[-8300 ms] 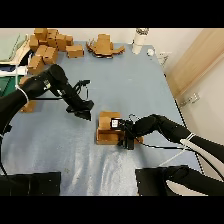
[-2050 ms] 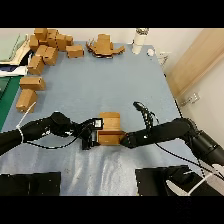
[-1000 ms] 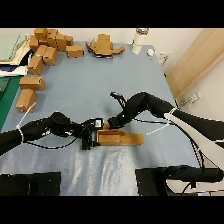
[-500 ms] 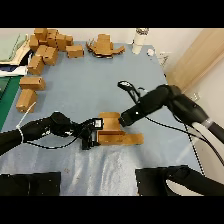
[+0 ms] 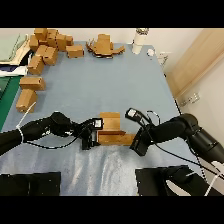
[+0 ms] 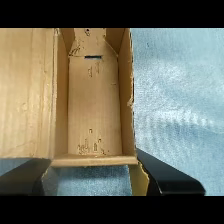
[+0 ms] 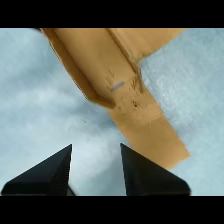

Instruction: Fold the box.

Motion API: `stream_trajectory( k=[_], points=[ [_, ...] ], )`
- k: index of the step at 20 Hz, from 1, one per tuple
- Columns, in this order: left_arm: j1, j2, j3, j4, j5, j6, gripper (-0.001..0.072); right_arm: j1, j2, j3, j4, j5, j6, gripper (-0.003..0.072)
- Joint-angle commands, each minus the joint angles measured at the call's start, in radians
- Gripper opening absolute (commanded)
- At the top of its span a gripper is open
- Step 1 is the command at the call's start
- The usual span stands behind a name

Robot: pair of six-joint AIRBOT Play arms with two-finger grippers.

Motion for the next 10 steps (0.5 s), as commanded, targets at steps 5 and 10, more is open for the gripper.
stream_trajectory(
  k=[5,10],
  points=[
    [0.0,0.0,0.001,0.0,0.0,0.0,0.0457,0.003,-0.104,-0.071,-0.026,0.274,-0.291,0.0461],
    [0.0,0.0,0.001,0.0,0.0,0.0,0.0457,0.003,-0.187,-0.071,0.051,0.4,-0.529,0.0461]
  ],
)
